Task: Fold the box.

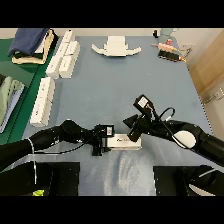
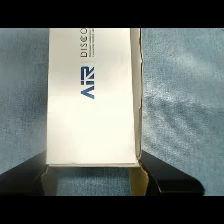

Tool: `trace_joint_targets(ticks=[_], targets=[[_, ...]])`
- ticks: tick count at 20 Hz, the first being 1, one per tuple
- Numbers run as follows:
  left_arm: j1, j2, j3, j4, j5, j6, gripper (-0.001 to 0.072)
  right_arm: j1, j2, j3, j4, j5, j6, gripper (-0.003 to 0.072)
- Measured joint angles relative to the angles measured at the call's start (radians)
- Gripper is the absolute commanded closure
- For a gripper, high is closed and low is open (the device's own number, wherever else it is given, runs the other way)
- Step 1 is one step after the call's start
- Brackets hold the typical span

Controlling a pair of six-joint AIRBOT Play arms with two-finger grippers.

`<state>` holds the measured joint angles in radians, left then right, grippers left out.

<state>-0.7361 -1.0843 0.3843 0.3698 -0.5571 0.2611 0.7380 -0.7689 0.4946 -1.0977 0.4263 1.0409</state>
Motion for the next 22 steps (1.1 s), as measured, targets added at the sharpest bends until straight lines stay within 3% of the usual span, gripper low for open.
trace_joint_targets(ticks=[4, 8, 17, 20, 22], targets=[[0.000, 0.000, 0.000, 0.000, 0.000, 0.000, 0.0301, -0.129, -0.146, 0.158, -0.269, 0.303, 0.309, 0.0683], [0.000, 0.000, 0.000, -0.002, 0.011, 0.000, 0.0301, -0.207, -0.263, 0.274, -0.407, 0.537, 0.561, 0.0683], [0.034, 0.061, 0.004, 0.017, 0.033, -0.202, 0.0301, -0.237, -0.314, 0.322, -0.465, 0.627, 0.819, 0.0683], [0.129, 0.150, 0.004, 0.131, 0.041, -0.452, 0.0301, -0.239, -0.315, 0.323, -0.470, 0.628, 0.848, 0.0683], [0.228, 0.209, 0.006, 0.279, 0.047, -0.664, 0.0301, -0.239, -0.316, 0.324, -0.470, 0.625, 0.857, 0.0683]])
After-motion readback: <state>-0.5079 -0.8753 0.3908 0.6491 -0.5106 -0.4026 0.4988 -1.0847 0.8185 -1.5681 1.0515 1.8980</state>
